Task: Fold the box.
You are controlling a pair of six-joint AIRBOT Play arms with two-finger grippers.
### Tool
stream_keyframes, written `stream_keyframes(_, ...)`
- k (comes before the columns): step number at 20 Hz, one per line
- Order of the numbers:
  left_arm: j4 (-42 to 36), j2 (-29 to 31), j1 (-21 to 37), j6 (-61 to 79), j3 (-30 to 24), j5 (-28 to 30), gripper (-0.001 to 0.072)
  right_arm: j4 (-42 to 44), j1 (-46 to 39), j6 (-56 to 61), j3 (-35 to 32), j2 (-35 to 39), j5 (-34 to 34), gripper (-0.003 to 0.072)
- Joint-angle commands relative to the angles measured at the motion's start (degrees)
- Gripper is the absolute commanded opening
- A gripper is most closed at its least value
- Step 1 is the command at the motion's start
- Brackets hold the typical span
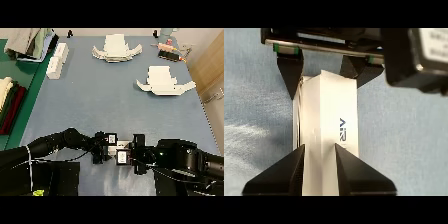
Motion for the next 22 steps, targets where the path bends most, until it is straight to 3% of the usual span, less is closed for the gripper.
stream_keyframes(1,0.02,0.04,0.00,0.00,-0.02,0.04,0.0470,0.50,0.02,1.90,0.42,2.27,-0.92,0.0302)
stream_keyframes(6,0.02,0.04,-0.02,0.00,-0.02,0.02,0.0471,0.31,-0.46,7.56,0.31,6.51,-1.09,0.0287)
stream_keyframes(7,0.02,0.04,-0.02,0.00,-0.02,0.02,0.0470,0.31,-0.46,11.04,0.20,6.51,-1.38,0.0184)
stream_keyframes(8,0.02,0.04,-0.02,0.00,-0.02,0.02,0.0470,0.07,-0.46,13.57,-0.44,6.51,-2.67,0.0026)
stream_keyframes(9,0.02,0.04,-0.02,0.00,-0.02,0.02,0.0470,-0.13,-0.46,16.92,-1.81,6.51,-5.77,0.0003)
stream_keyframes(14,0.02,0.04,-0.02,0.00,-0.02,0.02,0.0470,-0.09,-0.44,33.16,-12.39,6.49,-27.32,0.0002)
stream_keyframes(22,0.02,0.04,-0.02,0.00,-0.02,0.02,0.0470,3.89,0.04,34.69,-17.53,6.40,-27.58,0.0003)
